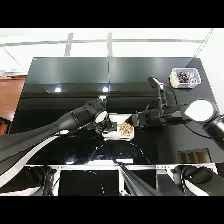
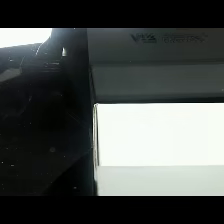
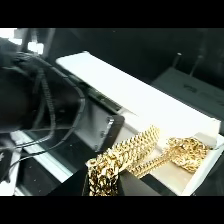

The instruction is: Fold the box and place the chain.

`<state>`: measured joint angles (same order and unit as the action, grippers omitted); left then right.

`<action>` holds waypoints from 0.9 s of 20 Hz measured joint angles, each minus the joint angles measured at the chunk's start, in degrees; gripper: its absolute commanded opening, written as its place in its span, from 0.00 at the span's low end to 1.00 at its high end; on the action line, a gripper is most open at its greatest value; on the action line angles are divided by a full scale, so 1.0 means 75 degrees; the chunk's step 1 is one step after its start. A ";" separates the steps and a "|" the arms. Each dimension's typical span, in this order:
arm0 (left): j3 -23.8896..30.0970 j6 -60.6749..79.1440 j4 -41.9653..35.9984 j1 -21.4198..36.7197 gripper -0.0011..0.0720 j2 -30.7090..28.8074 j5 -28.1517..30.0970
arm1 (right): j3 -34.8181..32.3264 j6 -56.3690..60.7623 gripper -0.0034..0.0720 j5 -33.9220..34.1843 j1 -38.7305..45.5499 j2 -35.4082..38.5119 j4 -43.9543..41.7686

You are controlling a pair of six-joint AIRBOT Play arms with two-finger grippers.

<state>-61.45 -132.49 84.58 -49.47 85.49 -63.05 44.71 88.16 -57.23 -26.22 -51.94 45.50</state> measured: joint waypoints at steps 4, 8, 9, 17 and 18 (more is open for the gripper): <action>0.0000 0.0000 0.0000 0.0000 0.05 -0.0003 0.0003 | -0.0216 0.0017 0.56 0.0513 -0.0178 -0.0262 -0.0003; 0.0000 0.0000 0.0006 0.0000 0.05 0.0000 0.0000 | -0.0189 0.0006 0.52 0.0233 0.0052 -0.0332 0.0245; 0.0000 0.0000 0.0006 0.0000 0.05 0.0003 0.0000 | -0.0146 0.0006 0.52 0.0023 0.0280 -0.0256 0.0498; 0.0000 -0.0003 -0.0143 0.0000 0.05 0.0038 0.0108 | -0.0041 0.0082 0.52 -0.0933 0.2174 0.0460 0.3273; 0.0000 -0.0017 -0.0178 0.0003 0.05 0.0044 0.0134 | -0.0041 0.0035 0.52 -0.0938 0.2232 0.0484 0.3372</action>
<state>-61.45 -132.62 83.24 -49.45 85.82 -62.04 44.40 88.42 -64.27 -9.47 -48.31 70.78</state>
